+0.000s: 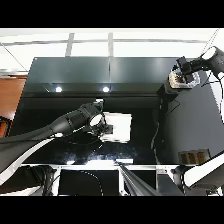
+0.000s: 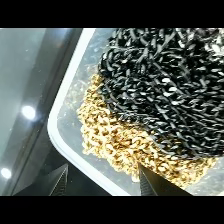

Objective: Fold the box and place the chain.

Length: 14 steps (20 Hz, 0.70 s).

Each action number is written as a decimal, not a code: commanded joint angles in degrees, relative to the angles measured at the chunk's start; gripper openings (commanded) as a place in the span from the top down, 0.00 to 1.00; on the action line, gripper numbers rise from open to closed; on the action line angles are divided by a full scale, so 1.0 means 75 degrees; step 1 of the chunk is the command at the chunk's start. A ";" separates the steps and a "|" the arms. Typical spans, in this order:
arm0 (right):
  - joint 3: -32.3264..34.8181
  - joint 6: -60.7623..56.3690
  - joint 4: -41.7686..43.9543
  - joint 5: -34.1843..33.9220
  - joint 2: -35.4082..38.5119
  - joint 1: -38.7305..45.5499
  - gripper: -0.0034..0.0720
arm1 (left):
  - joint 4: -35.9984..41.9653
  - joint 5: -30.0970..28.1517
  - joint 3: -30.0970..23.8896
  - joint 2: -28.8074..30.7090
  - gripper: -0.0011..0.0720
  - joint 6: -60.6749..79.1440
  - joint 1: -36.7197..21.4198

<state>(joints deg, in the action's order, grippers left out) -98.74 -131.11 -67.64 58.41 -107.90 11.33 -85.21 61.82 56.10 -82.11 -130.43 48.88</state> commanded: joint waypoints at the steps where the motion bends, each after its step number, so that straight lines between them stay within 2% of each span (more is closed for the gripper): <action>1: -0.0067 0.0242 0.0219 0.0006 0.0026 0.0050 0.31 | 0.0006 0.0006 0.0003 0.0003 0.94 0.0003 -0.0006; 14: -0.0152 0.0251 -0.0662 0.0405 -0.0038 0.0082 0.31 | 0.0023 0.0000 0.0003 0.0003 0.94 0.0003 -0.0006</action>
